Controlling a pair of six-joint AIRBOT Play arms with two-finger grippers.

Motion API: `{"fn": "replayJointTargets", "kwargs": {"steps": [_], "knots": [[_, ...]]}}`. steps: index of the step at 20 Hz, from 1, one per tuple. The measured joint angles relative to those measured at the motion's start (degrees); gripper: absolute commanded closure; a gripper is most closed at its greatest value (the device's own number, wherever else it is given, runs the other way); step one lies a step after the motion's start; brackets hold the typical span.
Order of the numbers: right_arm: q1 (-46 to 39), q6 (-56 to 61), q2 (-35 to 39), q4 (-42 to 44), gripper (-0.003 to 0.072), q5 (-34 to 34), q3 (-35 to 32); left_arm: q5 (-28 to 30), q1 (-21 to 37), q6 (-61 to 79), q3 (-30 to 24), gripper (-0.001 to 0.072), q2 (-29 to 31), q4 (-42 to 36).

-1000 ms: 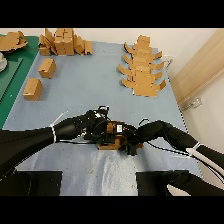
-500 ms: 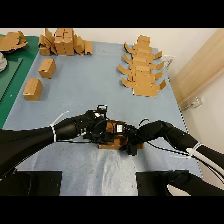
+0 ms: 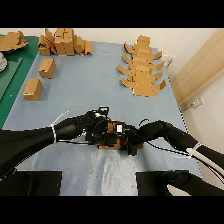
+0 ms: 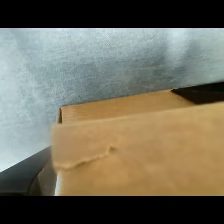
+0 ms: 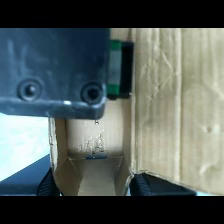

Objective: Fold the box.

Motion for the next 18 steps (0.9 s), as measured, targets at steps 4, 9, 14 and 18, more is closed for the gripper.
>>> {"fn": "replayJointTargets", "kwargs": {"steps": [4, 9, 14, 18], "knots": [[0.0, 0.0, 0.0, 0.0, 0.0317, 0.0, 0.0, -0.7, 0.1, -0.2, 0.0, 0.0131, -0.1, 1.5], [0.0, 0.1, 0.0, 0.1, 0.0317, 0.0, 0.0, -1.3, 0.1, 0.1, 0.0, 0.0676, -0.5, 4.9], [0.0, 0.2, 0.0, 0.3, 0.0318, 0.1, 0.0, -0.7, 0.0, 2.0, 0.0, 0.0698, -0.5, 3.8], [0.0, 0.1, 0.0, 0.1, 0.0317, 0.1, 0.0, -0.3, 0.0, 2.7, 0.1, 0.0693, -0.5, 2.5]]}}
